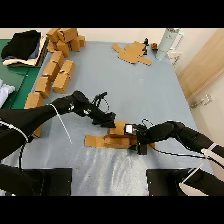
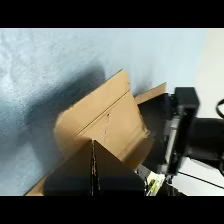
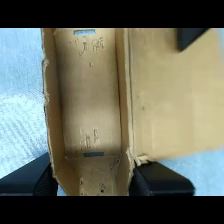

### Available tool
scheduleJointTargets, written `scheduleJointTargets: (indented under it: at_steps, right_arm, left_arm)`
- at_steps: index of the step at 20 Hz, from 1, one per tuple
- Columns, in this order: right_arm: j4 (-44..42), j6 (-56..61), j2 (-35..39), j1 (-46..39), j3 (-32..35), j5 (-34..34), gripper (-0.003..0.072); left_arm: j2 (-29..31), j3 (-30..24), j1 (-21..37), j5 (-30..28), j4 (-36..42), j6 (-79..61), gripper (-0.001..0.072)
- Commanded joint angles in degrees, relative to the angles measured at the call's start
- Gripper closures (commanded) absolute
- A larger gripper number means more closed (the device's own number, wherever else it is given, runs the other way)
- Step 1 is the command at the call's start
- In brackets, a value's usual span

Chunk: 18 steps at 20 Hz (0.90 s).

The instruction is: Fold the box.

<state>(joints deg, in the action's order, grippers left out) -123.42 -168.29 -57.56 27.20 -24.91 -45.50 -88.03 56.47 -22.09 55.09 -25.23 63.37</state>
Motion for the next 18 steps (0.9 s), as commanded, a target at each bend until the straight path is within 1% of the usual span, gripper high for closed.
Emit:
scheduleJointTargets:
  at_steps: [1, 3, 5, 7, 9, 11, 13, 14, 18]
  right_arm:
    - [0.1, 0.0, 0.0, 0.0, 0.0, 0.0, 0.0241]
    - [0.1, 0.0, 0.0, 0.0, 0.0, 0.0, 0.0241]
    - [0.1, 0.0, 0.0, 0.0, 0.0, 0.0, 0.0241]
    - [0.2, 0.0, 0.0, 0.0, 0.0, 0.0, 0.0241]
    - [0.2, 0.0, 0.0, 0.0, 0.0, 0.0, 0.0241]
    - [0.2, 0.0, 0.0, 0.0, 0.0, 0.0, 0.0241]
    - [0.2, 0.0, 0.0, 0.0, 0.0, 0.0, 0.0241]
    - [0.2, 0.0, 0.0, 0.0, 0.0, 0.0, 0.0241]
    - [0.2, 0.0, 0.0, 0.0, 0.0, 0.0, 0.0241]
  left_arm:
    - [2.7, 1.8, 1.1, 7.4, 3.0, -4.3, 0.0701]
    - [8.8, 1.2, 0.8, 9.4, 2.9, -5.3, 0.0701]
    - [17.0, -2.1, 0.5, 6.7, 1.7, -5.2, 0.07]
    - [26.0, -7.5, 0.5, 3.1, -1.9, -3.3, 0.07]
    - [34.8, -13.9, 0.5, 0.3, -3.8, -3.1, 0.07]
    - [42.5, -19.5, 0.5, -1.2, -6.5, -5.3, 0.07]
    - [47.0, -22.9, 0.5, -0.9, -9.9, -10.7, 0.0698]
    - [47.9, -24.0, 0.5, -0.9, -11.6, -14.3, 0.0697]
    - [46.7, -26.1, -0.2, -1.2, -15.1, -33.7, 0.0694]
